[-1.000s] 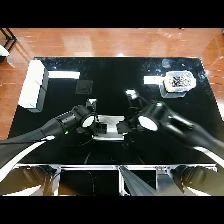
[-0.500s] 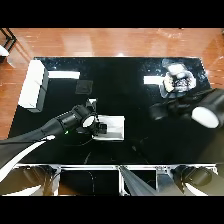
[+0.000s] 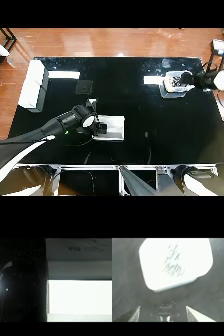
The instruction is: Fold the box and place the chain.
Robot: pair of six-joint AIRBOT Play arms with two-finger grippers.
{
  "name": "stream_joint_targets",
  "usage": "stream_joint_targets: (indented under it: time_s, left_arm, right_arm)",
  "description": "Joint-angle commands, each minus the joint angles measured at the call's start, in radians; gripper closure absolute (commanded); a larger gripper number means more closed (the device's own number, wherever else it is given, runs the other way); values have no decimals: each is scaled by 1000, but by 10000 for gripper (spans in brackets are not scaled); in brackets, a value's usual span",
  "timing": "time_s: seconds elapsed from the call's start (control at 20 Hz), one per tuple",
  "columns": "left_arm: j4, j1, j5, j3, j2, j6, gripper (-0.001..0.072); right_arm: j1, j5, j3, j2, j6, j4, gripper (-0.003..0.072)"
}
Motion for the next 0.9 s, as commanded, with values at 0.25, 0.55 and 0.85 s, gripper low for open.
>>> stream_joint_targets:
  time_s: [0.25,0.55,0.85]
  left_arm:
    - [-8,1,0,0,0,0,683]
    - [-16,1,3,0,0,0,683]
    - [-15,1,2,0,0,0,683]
  right_arm:
    - [-146,-9,371,-492,-160,25,100]
    - [-152,8,462,-632,-161,20,101]
    - [-152,18,463,-662,-170,-8,226]
